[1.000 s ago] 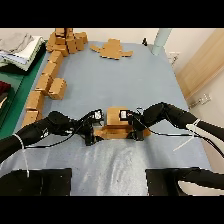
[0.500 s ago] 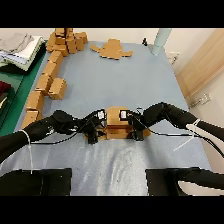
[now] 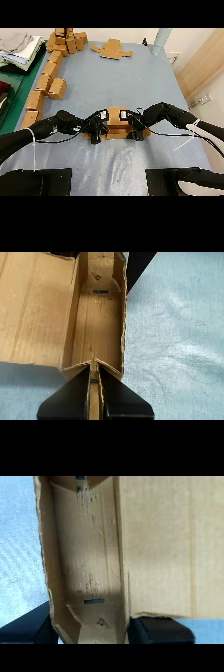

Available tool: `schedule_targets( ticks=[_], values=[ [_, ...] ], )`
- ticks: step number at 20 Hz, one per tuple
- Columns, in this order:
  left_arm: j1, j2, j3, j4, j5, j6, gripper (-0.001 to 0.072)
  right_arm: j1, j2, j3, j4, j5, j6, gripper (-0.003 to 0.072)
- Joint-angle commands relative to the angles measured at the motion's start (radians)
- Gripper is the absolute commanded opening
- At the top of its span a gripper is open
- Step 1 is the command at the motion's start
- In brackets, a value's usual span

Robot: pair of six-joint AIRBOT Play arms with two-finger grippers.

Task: Fold the box.

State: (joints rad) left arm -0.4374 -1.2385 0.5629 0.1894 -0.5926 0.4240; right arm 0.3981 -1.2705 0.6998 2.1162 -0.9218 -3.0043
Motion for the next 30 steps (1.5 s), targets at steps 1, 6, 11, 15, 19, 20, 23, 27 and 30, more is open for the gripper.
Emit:
schedule_targets(
  ticks=[1,6,11,15,19,20,23,27,30],
  values=[
    [-0.008,-0.005,0.001,-0.019,0.008,0.014,0.0094,0.000,0.000,-0.001,0.000,0.000,0.000,0.0513],
    [-0.024,-0.023,0.001,-0.022,-0.013,0.014,0.0540,0.000,0.000,-0.001,0.000,0.000,0.000,0.0513],
    [-0.024,-0.025,0.001,0.010,0.010,0.001,0.0537,0.000,0.000,-0.001,0.000,0.000,0.000,0.0513],
    [-0.002,0.031,0.001,0.187,0.024,-0.174,0.0012,0.000,0.000,-0.001,0.000,0.000,0.000,0.0513],
    [0.042,0.189,0.001,0.518,-0.043,-0.555,0.0012,0.000,0.000,-0.001,0.000,0.000,0.000,0.0513],
    [0.057,0.243,0.001,0.597,-0.082,-0.678,0.0011,0.000,0.000,-0.001,0.000,0.000,0.000,0.0513],
    [0.101,0.393,0.001,0.740,-0.130,-0.968,0.0011,0.000,0.000,-0.001,0.000,0.000,0.000,0.0513],
    [0.215,0.432,0.001,0.868,-0.177,-1.545,0.0011,0.000,0.000,-0.001,0.000,0.000,0.000,0.0513],
    [0.275,0.361,-0.005,0.912,-0.265,-1.775,0.0011,0.000,0.000,-0.001,0.000,0.000,0.000,0.0513]
  ],
)
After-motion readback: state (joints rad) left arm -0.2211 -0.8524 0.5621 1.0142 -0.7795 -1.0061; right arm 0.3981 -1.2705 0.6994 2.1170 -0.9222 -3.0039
